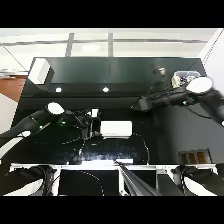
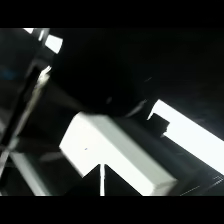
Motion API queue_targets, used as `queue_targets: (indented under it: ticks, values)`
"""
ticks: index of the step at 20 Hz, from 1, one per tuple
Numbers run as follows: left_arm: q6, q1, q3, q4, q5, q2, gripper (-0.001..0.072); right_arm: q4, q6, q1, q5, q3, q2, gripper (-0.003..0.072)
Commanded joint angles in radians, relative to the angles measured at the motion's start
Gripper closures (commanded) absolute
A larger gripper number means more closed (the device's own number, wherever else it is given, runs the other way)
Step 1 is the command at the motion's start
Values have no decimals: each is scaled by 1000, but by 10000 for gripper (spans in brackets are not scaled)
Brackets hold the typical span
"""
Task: Fold the box and place the chain.
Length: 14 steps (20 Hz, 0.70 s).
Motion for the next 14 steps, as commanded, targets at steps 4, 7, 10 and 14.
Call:
queue_targets:
  ticks: [4,7,10,14]
  values:
    - [-378,77,3,196,-152,187,-9,-33,14,-153,19,7,53,644]
    - [-467,23,62,185,-104,188,-8,-37,14,-153,-9,7,53,644]
    - [-475,-98,180,187,-85,75,-8,-37,14,-153,-12,7,53,644]
    - [-476,-206,309,196,-24,-79,-9,-37,14,-153,-11,7,53,644]
